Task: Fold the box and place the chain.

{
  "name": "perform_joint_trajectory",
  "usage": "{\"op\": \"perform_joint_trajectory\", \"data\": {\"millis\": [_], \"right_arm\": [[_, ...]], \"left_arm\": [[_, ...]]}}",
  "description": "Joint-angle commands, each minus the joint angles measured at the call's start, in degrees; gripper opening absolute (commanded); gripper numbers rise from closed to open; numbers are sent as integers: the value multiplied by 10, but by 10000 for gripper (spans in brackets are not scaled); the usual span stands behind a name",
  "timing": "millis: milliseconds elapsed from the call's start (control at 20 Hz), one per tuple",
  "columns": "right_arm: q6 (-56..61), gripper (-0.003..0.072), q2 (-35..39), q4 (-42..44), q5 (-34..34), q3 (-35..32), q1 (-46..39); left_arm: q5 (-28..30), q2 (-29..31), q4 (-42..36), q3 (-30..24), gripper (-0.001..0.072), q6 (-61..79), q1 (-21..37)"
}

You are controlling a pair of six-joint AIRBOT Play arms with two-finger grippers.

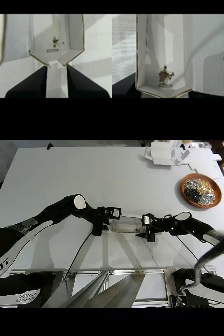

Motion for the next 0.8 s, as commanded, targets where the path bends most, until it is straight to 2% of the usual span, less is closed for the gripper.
{"op": "perform_joint_trajectory", "data": {"millis": [0,200,250,500,600,650,750], "right_arm": [[0,438,0,0,0,0,0],[0,438,0,0,0,0,0],[0,438,0,0,0,0,0],[0,438,0,0,0,0,0],[0,438,0,0,0,0,0],[0,438,0,0,0,0,0],[0,438,0,0,0,0,0]], "left_arm": [[38,-4,-18,0,186,2,-7],[55,-5,-28,0,181,3,-12],[55,-7,-31,0,130,3,-14],[67,-16,-60,0,136,3,-30],[68,-16,-63,0,204,3,-35],[68,-16,-68,0,261,2,-36],[66,-16,-81,0,291,0,-36]]}}
